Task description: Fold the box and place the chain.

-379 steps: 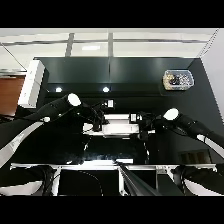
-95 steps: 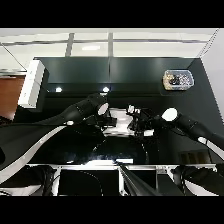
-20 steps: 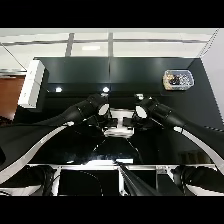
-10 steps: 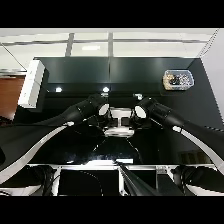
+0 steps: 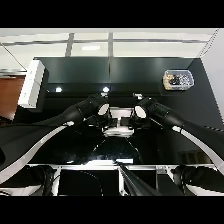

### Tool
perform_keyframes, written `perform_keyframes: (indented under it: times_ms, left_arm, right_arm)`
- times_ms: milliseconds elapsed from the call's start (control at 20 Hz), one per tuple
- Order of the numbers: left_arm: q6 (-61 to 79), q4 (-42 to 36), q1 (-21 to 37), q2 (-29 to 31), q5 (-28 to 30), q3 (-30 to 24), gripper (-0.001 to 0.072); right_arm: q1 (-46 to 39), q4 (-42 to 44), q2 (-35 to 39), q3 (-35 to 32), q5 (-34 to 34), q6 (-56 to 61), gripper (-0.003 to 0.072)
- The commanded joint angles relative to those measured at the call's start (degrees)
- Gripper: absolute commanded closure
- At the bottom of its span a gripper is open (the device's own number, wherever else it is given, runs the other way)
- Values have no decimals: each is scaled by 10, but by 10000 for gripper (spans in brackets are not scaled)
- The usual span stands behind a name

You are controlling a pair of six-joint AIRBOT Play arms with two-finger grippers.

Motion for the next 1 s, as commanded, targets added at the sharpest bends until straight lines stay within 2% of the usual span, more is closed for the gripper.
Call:
perform_keyframes:
  times_ms: [0, 100, 150, 200, 250, 450, 700, 800, 850, 950]
  left_arm:
    - [0, 0, 0, 0, 1, 0, 676]
    - [-1, 0, 0, 0, 1, 0, 676]
    - [0, 0, 0, 0, 1, 0, 676]
    - [0, 0, 0, 0, 1, 0, 676]
    - [0, 0, 0, 0, 1, 0, 676]
    - [0, 0, 0, 0, 1, 0, 676]
    - [0, 0, 0, 0, 1, 0, 676]
    - [0, 0, 0, 0, 1, 0, 676]
    - [0, 0, 0, 0, 1, 0, 676]
    - [0, 0, 0, 0, 1, 0, 676]
  right_arm:
    - [0, 11, 0, 0, -14, 4, 667]
    - [0, 12, 0, 0, -14, 4, 664]
    - [-2, 11, 1, 1, -12, 4, 612]
    - [-5, 11, 2, 5, 0, 4, 402]
    - [-10, 11, 2, 12, 21, 3, 353]
    - [-38, 9, 34, 52, 103, -87, 353]
    - [-102, 2, 165, 71, 142, -212, 354]
    - [-146, -70, 202, 71, 141, -221, 354]
    - [-169, -138, 205, 70, 141, -221, 355]
    - [-217, -253, 205, 55, 100, -221, 356]
